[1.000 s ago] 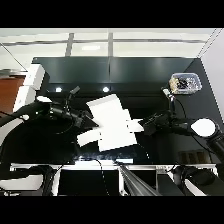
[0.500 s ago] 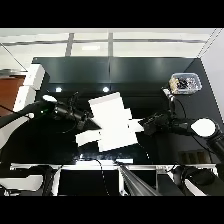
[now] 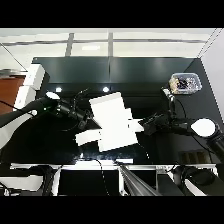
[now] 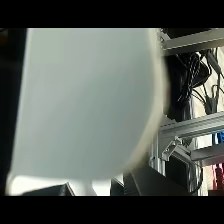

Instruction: Fold the box and place the chain.

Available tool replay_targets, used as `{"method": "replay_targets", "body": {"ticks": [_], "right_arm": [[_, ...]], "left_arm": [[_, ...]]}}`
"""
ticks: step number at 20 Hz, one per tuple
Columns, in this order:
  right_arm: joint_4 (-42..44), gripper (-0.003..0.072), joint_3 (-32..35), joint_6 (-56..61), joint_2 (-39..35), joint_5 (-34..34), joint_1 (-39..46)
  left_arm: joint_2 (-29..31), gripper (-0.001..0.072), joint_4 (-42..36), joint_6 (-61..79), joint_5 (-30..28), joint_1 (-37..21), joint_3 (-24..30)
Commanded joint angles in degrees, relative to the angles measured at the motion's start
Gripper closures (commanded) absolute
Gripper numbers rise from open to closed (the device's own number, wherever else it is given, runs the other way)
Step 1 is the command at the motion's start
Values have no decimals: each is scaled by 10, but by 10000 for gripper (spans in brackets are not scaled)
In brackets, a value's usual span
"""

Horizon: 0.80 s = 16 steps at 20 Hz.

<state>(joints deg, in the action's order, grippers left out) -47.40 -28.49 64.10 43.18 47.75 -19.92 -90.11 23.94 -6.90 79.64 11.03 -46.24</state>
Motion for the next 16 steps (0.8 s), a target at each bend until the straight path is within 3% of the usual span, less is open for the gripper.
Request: {"method": "replay_targets", "body": {"ticks": [1,5,6,7,11,13,16], "right_arm": [[-2,656,0,0,0,1,-1],[-2,656,0,0,0,1,-1],[-2,657,0,0,0,4,-1],[-3,656,0,0,0,10,-1],[-4,656,0,0,0,14,-1],[-10,656,0,0,0,15,-1],[-12,656,0,0,0,15,-1]], "left_arm": [[-1,375,-2,-9,-2,0,-2],[-1,386,-9,-10,-7,0,-2],[-1,497,-8,-10,-13,0,-2],[-1,553,-9,-10,-14,0,-2],[-1,557,-9,-10,-17,0,-2],[-1,672,-9,-10,-19,0,-2],[-1,676,-9,-10,-21,0,-2]]}}
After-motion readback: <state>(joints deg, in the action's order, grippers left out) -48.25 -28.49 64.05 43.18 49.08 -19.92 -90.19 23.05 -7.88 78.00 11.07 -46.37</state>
